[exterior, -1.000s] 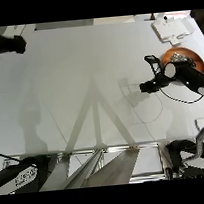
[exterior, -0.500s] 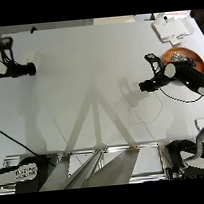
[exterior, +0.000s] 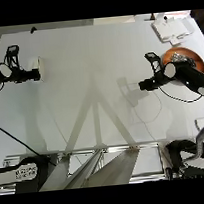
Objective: Fold the box and place the chain.
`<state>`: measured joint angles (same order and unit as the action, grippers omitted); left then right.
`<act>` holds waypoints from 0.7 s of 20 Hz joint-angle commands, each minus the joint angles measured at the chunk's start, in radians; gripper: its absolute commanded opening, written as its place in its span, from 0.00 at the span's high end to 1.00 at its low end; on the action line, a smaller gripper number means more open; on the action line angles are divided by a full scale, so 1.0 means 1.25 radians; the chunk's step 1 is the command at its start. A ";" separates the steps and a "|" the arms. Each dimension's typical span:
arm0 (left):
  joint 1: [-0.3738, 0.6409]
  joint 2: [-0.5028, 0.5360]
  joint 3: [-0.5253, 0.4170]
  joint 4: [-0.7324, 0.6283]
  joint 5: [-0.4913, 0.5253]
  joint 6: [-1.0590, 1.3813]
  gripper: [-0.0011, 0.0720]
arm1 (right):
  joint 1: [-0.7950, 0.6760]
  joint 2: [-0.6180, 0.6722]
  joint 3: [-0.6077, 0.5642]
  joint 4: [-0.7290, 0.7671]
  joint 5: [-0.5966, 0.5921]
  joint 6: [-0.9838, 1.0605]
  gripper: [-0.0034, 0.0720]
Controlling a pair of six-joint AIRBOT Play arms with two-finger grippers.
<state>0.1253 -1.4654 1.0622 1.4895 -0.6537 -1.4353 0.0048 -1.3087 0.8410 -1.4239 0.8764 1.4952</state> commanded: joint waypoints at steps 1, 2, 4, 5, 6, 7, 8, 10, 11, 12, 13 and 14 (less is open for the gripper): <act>0.000 0.098 -0.001 0.001 -0.054 0.043 0.03 | -0.001 -0.001 0.000 0.000 -0.001 0.000 0.94; 0.000 0.137 -0.001 0.000 -0.069 0.067 0.03 | -0.001 0.000 0.000 0.000 -0.001 0.000 0.94; -0.005 0.213 -0.001 -0.009 -0.087 0.089 0.03 | -0.001 0.000 0.000 0.000 -0.001 0.000 0.94; -0.009 0.253 -0.001 -0.015 -0.092 0.089 0.03 | -0.001 0.000 0.000 0.000 -0.001 0.000 0.94; -0.016 0.287 -0.001 -0.019 -0.096 0.089 0.03 | -0.001 0.000 0.000 0.000 -0.001 0.000 0.94; -0.026 0.320 -0.001 -0.019 -0.095 0.089 0.03 | -0.001 0.000 0.000 0.000 -0.001 0.000 0.94; -0.034 0.348 -0.001 -0.019 -0.092 0.089 0.03 | -0.001 0.000 0.000 0.000 -0.001 0.000 0.94; -0.043 0.385 -0.001 -0.019 -0.092 0.088 0.03 | -0.001 0.000 0.000 0.000 -0.001 0.000 0.94; -0.044 0.398 -0.001 -0.019 -0.092 0.087 0.03 | -0.001 0.000 0.000 0.000 -0.001 0.000 0.94; -0.044 0.408 -0.001 -0.019 -0.094 0.087 0.03 | -0.001 0.000 0.000 0.000 -0.001 0.000 0.94; -0.043 0.415 -0.001 -0.019 -0.094 0.086 0.03 | -0.001 0.000 0.000 0.000 -0.002 0.000 0.94; -0.043 0.420 -0.001 -0.019 -0.094 0.086 0.03 | -0.001 0.000 0.000 0.000 -0.001 0.000 0.94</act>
<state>0.0753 -0.9836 1.0618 1.4673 -0.7685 -1.3300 0.0048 -1.3087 0.8410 -1.4242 0.8742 1.4956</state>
